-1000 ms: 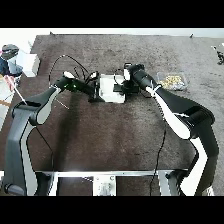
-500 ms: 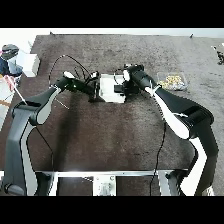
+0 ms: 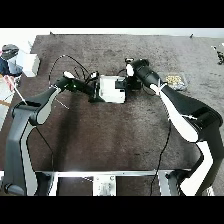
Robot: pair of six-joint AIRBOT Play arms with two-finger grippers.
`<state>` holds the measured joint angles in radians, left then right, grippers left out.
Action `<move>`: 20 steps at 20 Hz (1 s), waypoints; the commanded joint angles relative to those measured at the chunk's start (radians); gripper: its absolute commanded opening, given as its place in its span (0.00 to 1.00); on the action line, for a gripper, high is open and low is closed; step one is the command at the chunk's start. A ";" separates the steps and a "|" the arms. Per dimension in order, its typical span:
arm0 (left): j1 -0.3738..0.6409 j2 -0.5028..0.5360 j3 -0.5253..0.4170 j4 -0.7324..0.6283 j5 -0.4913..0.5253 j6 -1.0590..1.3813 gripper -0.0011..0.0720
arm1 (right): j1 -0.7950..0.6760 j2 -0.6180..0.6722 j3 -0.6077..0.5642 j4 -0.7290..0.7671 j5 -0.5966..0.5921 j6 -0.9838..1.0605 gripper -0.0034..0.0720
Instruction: Fold the box and place the chain.
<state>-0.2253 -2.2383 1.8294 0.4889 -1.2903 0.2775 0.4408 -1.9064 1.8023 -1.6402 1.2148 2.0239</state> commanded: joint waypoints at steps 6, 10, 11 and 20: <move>0.000 -0.001 0.000 0.000 0.000 0.000 0.58 | -0.149 0.252 0.001 -0.034 -0.004 -0.366 0.44; 0.001 -0.001 0.000 0.000 0.000 0.000 0.58 | -0.368 0.287 -0.004 -0.037 -0.052 -0.379 0.40; 0.000 -0.001 0.000 0.000 0.000 0.000 0.58 | -0.422 0.279 -0.016 -0.031 -0.066 -0.379 0.40; 0.001 -0.001 0.000 0.000 0.001 0.000 0.58 | -0.560 0.077 -0.043 0.160 -0.172 -0.468 0.29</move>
<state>-0.2253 -2.2383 1.8294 0.4889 -1.2903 0.2775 -0.0990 -1.7695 1.7622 -1.5211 1.0737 1.5841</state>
